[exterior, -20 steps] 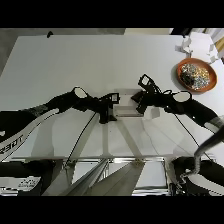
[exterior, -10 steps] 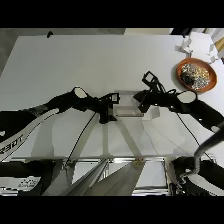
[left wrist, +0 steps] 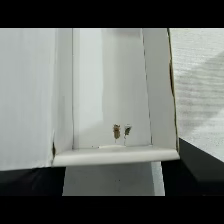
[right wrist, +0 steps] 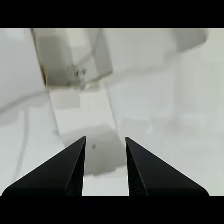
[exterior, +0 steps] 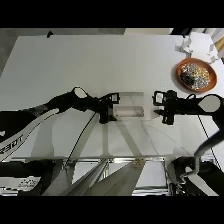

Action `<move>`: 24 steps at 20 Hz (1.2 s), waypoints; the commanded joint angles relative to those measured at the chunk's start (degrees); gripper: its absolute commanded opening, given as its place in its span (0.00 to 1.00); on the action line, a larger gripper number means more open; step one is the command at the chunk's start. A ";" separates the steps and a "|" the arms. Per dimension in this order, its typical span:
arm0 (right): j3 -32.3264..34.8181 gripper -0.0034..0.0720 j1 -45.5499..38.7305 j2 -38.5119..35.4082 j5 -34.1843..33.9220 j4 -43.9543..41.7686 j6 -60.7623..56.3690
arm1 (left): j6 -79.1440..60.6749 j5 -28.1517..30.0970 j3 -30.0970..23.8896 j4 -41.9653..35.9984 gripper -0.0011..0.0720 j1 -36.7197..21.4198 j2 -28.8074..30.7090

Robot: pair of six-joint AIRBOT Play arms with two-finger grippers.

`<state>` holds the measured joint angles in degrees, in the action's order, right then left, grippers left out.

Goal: Fold the box and place the chain.

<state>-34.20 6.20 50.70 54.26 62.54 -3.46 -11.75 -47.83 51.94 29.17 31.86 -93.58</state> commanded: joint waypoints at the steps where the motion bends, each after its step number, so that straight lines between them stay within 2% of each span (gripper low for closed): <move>1: 1.07 0.39 -0.79 1.77 0.33 0.79 7.19 | 0.00 0.02 -0.02 0.00 0.30 -0.04 0.04; 3: 1.07 0.33 -0.76 4.74 -1.29 -3.17 12.98 | 0.00 0.02 -0.02 0.00 0.30 -0.04 0.04; 7: 1.07 0.33 1.86 11.41 -5.64 -5.01 18.60 | 0.00 0.04 -0.02 0.00 0.30 -0.04 0.04; 12: 1.07 0.33 4.57 16.96 -11.28 -6.40 19.02 | 0.00 0.04 -0.02 0.00 0.30 -0.04 0.04; 19: 1.07 0.33 6.82 17.66 -11.82 -18.47 23.50 | 0.00 0.02 -0.02 0.00 0.30 -0.04 0.04; 22: 1.07 0.18 9.42 17.66 -11.87 -18.91 23.50 | 0.00 0.02 -0.02 0.00 0.30 -0.04 0.04; 24: 1.07 0.18 9.55 17.68 -11.93 -20.37 23.47 | 0.00 0.02 -0.02 0.00 0.30 -0.04 0.04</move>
<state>-33.15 14.63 68.31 42.63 44.95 19.55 -11.77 -47.86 51.94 29.19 31.86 -93.58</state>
